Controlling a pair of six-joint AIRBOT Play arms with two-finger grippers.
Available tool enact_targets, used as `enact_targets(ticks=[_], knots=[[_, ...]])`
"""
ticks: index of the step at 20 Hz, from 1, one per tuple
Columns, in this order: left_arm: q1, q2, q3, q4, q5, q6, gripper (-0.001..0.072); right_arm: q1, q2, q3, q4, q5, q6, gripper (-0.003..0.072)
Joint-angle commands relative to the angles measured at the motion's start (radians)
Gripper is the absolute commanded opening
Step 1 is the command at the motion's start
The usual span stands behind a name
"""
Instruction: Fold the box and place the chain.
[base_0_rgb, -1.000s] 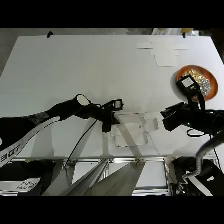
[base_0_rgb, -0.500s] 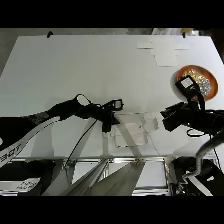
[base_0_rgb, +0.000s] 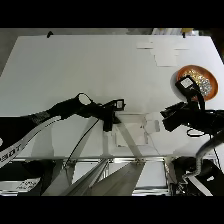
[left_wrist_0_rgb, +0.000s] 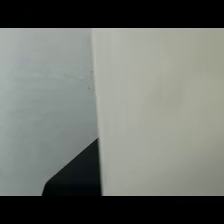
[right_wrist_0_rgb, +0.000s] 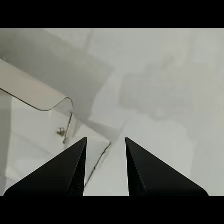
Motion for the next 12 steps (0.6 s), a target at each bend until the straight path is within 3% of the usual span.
enact_targets(ticks=[1,12], knots=[[0.000,0.000,0.035,0.047,-0.003,-0.021,-0.0001,0.001,-0.001,-0.001,0.000,-0.001,-0.013,0.0277],[0.000,-0.047,0.035,0.053,-0.063,-0.019,0.0001,0.000,-0.001,-0.001,0.000,0.000,-0.012,0.0277]])
